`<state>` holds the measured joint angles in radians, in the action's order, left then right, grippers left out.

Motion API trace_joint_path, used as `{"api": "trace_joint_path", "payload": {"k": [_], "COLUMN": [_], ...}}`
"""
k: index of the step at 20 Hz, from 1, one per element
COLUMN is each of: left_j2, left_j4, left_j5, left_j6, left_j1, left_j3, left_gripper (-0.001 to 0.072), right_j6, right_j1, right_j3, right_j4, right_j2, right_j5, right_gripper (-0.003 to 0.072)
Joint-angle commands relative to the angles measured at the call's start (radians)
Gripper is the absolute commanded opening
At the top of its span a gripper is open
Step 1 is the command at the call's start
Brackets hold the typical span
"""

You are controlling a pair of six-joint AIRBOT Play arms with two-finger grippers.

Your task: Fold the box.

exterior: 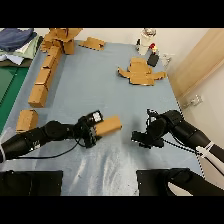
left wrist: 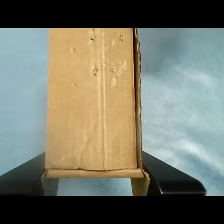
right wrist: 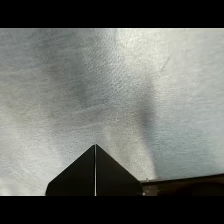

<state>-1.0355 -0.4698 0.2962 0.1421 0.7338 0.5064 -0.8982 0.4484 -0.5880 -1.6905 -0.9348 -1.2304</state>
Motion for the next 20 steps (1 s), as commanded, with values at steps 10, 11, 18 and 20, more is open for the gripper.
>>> {"api": "trace_joint_path", "payload": {"k": [10, 11, 18, 20], "left_j2": [-0.306, -0.349, -0.580, -0.606], "left_j4": [-0.001, -0.001, -0.002, -0.002], "left_j5": [-0.109, -0.108, -0.053, -0.061], "left_j6": [0.220, 0.246, 0.302, 0.302], "left_j1": [-0.486, -0.518, -0.695, -0.722], "left_j3": [0.351, 0.399, 0.679, 0.697], "left_gripper": [0.0521, 0.0521, 0.0521, 0.0521], "right_j6": [0.000, 0.000, 0.000, 0.000], "right_j1": [0.000, 0.000, 0.000, 0.000], "right_j3": [-0.001, -0.001, -0.001, -0.001], "right_j4": [-0.001, -0.002, -0.001, -0.001], "right_j2": [0.000, 0.000, 0.000, 0.000], "right_j5": [-0.001, -0.001, -0.001, 0.000], "right_gripper": [0.0002, 0.0002, 0.0002, 0.0002]}}
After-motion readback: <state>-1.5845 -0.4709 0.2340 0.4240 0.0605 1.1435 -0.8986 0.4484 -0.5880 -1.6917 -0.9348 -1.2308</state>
